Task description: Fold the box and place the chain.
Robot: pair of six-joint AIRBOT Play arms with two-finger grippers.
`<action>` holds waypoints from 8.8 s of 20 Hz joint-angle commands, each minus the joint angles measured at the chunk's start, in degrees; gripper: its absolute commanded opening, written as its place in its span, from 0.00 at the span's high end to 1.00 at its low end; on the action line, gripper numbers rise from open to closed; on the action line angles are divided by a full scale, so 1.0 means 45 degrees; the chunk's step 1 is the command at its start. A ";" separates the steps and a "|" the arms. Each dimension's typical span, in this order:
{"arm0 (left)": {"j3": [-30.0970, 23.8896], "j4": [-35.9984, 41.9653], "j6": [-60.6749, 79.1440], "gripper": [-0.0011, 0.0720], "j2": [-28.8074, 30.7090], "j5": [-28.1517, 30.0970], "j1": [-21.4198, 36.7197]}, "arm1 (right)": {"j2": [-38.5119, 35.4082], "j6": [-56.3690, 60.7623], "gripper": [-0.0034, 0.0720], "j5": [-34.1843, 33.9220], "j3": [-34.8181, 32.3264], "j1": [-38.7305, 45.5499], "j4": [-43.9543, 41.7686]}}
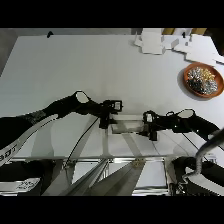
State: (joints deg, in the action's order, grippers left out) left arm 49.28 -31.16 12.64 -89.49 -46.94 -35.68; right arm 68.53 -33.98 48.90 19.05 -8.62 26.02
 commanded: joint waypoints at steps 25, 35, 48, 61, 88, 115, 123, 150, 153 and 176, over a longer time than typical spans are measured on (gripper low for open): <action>0.0000 -0.5372 -0.6169 0.98 0.4906 -0.3721 -0.0214 | 0.0005 0.0063 0.38 -0.0058 0.0010 0.0005 -0.0083; 0.0010 -0.1219 -0.6246 0.98 0.3614 0.4503 -0.2205 | 0.0005 0.0063 0.38 -0.0058 0.0005 0.0000 -0.0083; 0.0010 -0.0316 -0.7966 0.98 0.1569 0.5183 -0.1758 | 0.0005 0.0063 0.38 -0.0058 0.0005 0.0005 -0.0083; -0.0670 -0.3866 -0.7694 0.98 0.4163 -0.0389 0.0117 | 0.0005 0.0063 0.38 -0.0058 0.0005 0.0000 -0.0083; -0.2404 -0.3463 -0.1078 0.38 0.3259 0.1248 0.0330 | 0.0005 0.0063 0.38 -0.0058 0.0010 0.0000 -0.0083; -0.2399 -0.0840 -0.1146 0.56 0.2662 0.0520 0.0024 | 0.0005 0.0063 0.38 -0.0058 0.0005 0.0005 -0.0083; -0.1695 -0.0738 -0.1141 0.71 0.2171 0.0170 -0.0044 | 0.0005 0.0063 0.38 -0.0058 0.0005 0.0005 -0.0083; -0.1292 -0.3240 -0.7111 0.98 0.4357 -0.1200 0.0369 | 0.0005 0.0063 0.38 -0.0058 0.0010 0.0005 -0.0083; -0.1297 -0.4415 -1.0545 0.98 0.5688 -0.1088 0.1137 | 0.0005 0.0063 0.38 -0.0058 0.0005 0.0000 -0.0083; -0.3196 -0.1821 -1.9147 0.98 0.4240 0.1360 0.0126 | 0.0005 0.0063 0.38 -0.0058 0.0005 0.0000 -0.0083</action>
State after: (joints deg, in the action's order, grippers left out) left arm 34.30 -42.57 -73.34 -72.12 -41.82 -34.37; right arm 68.55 -33.71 48.64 19.11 -8.58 25.65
